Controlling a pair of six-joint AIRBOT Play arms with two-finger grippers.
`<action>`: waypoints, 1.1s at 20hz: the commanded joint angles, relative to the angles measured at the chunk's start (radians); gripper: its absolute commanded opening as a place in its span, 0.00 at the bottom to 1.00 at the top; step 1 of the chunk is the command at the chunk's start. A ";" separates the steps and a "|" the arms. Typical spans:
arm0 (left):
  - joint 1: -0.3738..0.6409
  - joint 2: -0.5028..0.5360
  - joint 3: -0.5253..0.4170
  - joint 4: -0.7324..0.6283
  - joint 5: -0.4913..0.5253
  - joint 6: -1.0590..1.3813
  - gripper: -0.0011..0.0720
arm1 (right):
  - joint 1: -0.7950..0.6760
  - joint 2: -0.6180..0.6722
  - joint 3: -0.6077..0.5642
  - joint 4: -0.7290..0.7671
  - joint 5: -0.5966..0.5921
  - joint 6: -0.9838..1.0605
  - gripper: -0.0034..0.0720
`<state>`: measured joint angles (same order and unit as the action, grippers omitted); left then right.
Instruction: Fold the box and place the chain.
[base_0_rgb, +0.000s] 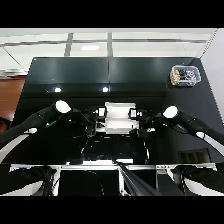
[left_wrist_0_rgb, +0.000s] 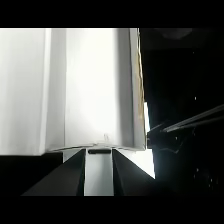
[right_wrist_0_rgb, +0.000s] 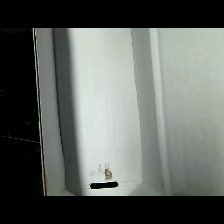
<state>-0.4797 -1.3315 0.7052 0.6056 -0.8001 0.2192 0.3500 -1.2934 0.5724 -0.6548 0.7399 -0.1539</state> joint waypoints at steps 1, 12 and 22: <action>-0.026 -0.029 0.001 -0.087 0.026 0.004 0.31 | 0.001 0.000 0.000 0.000 0.000 0.000 0.06; -0.037 -0.062 0.005 -0.146 0.039 0.005 0.65 | 0.001 0.000 0.000 0.000 0.000 0.000 0.06; 0.112 0.105 0.063 0.185 -0.216 -0.565 0.06 | 0.001 0.000 0.000 0.000 0.000 0.000 0.06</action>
